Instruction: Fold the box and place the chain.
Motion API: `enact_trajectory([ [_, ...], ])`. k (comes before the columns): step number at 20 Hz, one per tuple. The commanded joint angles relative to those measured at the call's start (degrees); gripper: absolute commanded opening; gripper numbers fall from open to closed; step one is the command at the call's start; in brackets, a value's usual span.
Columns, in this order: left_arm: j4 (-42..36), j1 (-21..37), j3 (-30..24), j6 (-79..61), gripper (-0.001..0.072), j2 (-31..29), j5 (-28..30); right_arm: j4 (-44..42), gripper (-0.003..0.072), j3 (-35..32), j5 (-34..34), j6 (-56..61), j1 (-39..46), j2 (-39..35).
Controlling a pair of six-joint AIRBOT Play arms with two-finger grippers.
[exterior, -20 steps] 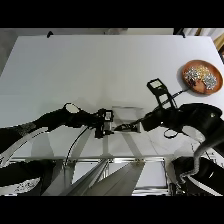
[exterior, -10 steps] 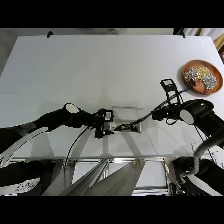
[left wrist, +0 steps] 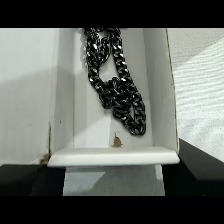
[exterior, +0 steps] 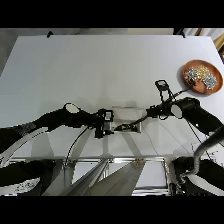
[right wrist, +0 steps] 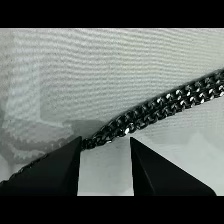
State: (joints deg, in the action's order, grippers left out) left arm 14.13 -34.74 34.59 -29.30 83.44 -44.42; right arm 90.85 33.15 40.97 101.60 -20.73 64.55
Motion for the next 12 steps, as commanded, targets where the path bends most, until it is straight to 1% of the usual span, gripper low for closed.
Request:
enact_trajectory([
  [1,0.02,0.02,0.02,-0.02,0.0273,-0.04,0.02,-0.68,0.0288,0.07,-0.81,-0.11,0.09,1.62],
  [3,0.02,0.00,0.00,-0.02,0.0274,-0.04,0.02,-1.84,0.0271,0.07,-0.02,-0.13,0.09,3.08],
  [4,0.02,0.02,0.02,-0.02,0.0273,-0.04,0.00,-2.36,0.0242,0.07,0.39,-0.13,0.09,3.78],
  [6,0.02,0.02,0.02,-0.02,0.0273,-0.04,0.02,-2.47,0.0120,0.07,0.37,-0.13,0.09,3.76],
  [7,0.02,0.02,0.02,-0.02,0.0273,-0.04,0.02,-2.67,0.0073,0.07,0.39,-0.17,0.09,3.37],
  [8,0.02,0.02,0.02,-0.02,0.0273,-0.04,0.02,-2.71,0.0055,0.07,0.39,-0.33,0.09,2.84],
  [9,0.02,0.02,0.02,-0.02,0.0273,-0.04,0.02,-2.84,0.0014,0.09,0.42,-1.49,0.09,2.14],
  [12,0.00,0.02,0.02,-0.02,0.0273,-0.07,0.02,-2.84,0.0014,0.13,1.73,-1.68,0.09,-1.51],
])
